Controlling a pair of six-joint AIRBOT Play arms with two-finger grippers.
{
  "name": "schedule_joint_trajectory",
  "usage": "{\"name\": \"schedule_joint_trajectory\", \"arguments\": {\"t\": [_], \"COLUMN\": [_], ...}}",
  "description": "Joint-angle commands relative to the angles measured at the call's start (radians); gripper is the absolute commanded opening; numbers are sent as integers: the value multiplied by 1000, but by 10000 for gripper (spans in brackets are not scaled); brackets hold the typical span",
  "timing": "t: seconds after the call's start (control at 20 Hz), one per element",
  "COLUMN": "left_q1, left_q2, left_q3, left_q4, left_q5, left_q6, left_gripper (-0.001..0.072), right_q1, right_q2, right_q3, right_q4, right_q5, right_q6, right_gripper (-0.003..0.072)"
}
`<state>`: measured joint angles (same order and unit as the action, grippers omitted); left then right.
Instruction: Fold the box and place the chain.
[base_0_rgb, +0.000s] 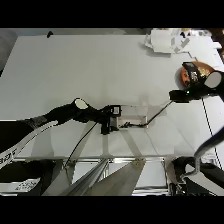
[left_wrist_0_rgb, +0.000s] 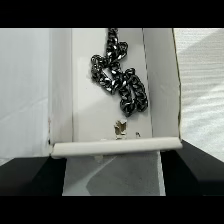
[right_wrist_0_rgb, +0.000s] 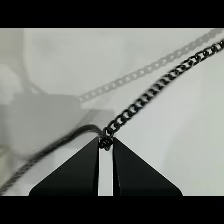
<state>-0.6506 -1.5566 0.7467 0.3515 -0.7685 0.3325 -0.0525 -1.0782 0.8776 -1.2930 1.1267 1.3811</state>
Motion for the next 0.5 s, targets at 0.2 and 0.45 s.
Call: {"name": "schedule_joint_trajectory", "arguments": {"t": [0.2, 0.45], "left_q1": [1, 1], "left_q2": [1, 1], "left_q3": [0, 0], "left_q4": [0, 0], "left_q5": [-14, -15], "left_q6": [0, 0], "left_gripper": [141, 141], "right_q1": [0, 0], "right_q2": [306, 391], "right_q3": [1, 1], "right_q4": [541, 781], "right_q5": [211, 262], "right_q6": [-165, -209], "right_gripper": [18, 18]}}
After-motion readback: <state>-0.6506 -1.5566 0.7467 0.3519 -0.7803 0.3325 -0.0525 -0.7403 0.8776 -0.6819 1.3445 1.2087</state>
